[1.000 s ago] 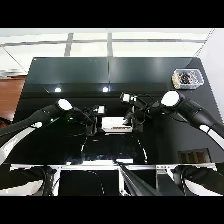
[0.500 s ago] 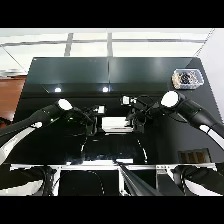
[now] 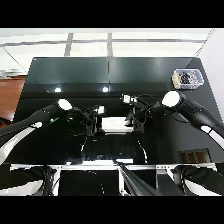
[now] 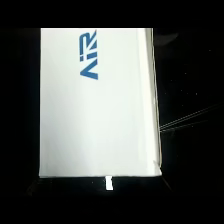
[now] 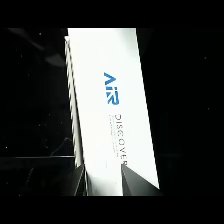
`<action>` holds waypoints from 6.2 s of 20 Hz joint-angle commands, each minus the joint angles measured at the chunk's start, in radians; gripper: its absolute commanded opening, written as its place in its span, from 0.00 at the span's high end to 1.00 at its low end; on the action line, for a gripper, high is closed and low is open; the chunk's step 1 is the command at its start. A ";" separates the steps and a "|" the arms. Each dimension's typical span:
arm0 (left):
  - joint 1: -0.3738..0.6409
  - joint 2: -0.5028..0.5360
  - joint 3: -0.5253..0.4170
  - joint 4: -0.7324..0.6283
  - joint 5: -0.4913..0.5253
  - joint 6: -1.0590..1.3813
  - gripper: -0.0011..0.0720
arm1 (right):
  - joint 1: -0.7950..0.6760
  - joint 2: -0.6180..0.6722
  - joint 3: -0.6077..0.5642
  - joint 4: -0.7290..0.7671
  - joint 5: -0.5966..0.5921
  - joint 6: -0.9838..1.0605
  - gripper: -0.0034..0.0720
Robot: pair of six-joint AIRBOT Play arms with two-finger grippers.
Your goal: Fold the box and place the chain.
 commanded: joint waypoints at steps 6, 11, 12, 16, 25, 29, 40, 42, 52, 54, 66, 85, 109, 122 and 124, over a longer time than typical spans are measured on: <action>0.000 -0.001 0.001 0.000 0.002 -0.001 0.43 | 0.000 0.002 0.000 0.005 -0.006 0.031 0.60; 0.000 -0.001 0.001 0.000 0.002 -0.001 0.43 | 0.005 0.000 -0.021 0.002 -0.006 0.033 0.60; 0.000 -0.001 0.001 0.000 0.002 -0.001 0.43 | 0.007 0.000 -0.024 0.002 -0.006 0.034 0.60; 0.000 -0.001 0.001 0.000 0.002 -0.001 0.43 | 0.017 -0.001 -0.037 -0.043 -0.029 0.039 0.59; 0.000 -0.001 0.001 0.000 0.002 -0.001 0.43 | 0.013 0.013 -0.004 -0.036 0.023 0.169 0.59; 0.000 -0.001 0.001 -0.001 0.002 -0.001 0.43 | 0.013 0.015 -0.004 -0.043 0.002 0.169 0.59; 0.000 -0.001 0.001 -0.001 0.004 -0.003 0.43 | -0.171 0.075 -0.096 0.127 0.400 0.519 0.94; 0.000 -0.001 0.001 -0.001 0.003 -0.003 0.43 | -0.192 0.075 -0.188 0.336 0.296 0.519 0.95; 0.000 -0.001 0.001 -0.001 0.004 -0.003 0.43 | -0.092 -0.019 -0.240 0.551 -0.059 0.553 0.94; 0.000 -0.001 0.001 -0.001 0.004 -0.003 0.43 | -0.077 -0.037 -0.240 0.532 -0.080 0.554 0.94; 0.000 -0.001 0.001 -0.001 0.004 -0.003 0.43 | -0.072 -0.065 -0.240 0.451 -0.130 0.561 0.93; -0.113 0.130 0.126 -0.147 0.145 -0.190 0.01 | -0.774 0.277 0.051 -0.083 0.328 0.747 0.94; -0.159 -0.163 0.489 0.247 -0.286 -0.524 0.01 | -0.772 0.277 0.051 -0.103 0.373 0.687 0.93; -0.220 -0.169 0.489 0.294 -0.270 -0.524 0.01 | -0.772 0.277 0.051 -0.103 0.372 0.687 0.93; -0.231 -0.171 0.489 0.296 -0.265 -0.524 0.01 | -0.772 0.277 0.051 -0.102 0.372 0.687 0.93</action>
